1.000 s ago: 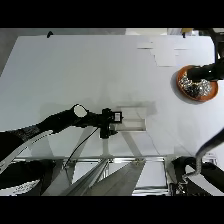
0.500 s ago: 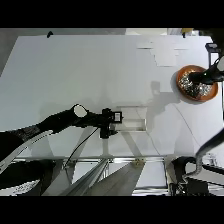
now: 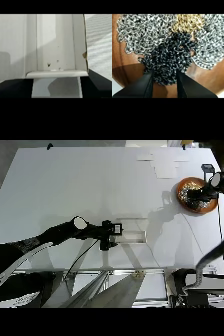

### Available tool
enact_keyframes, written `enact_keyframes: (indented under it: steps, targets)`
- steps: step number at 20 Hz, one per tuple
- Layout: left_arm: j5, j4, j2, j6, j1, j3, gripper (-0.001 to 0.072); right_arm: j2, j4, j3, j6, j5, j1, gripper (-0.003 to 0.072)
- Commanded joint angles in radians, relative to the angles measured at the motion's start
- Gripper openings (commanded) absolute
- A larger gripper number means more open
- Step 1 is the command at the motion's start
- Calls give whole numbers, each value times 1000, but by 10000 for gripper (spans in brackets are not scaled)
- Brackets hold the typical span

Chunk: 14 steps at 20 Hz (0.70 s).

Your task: Fold the box and place the chain.

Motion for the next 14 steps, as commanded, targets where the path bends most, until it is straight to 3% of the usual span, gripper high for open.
enact_keyframes:
  steps: [1,3,12,13,14]
  targets:
    - [0,0,1,0,0,0,133,-29,77,1,-43,-28,-8,265]
    - [0,0,1,0,0,0,133,-41,85,1,-42,-37,-8,224]
    - [0,0,1,0,0,0,133,-57,48,1,-22,-18,-8,215]
    - [0,0,1,0,0,0,133,-57,47,1,-9,-17,-8,162]
    - [0,0,1,0,0,0,133,-57,47,1,-10,-16,-8,41]
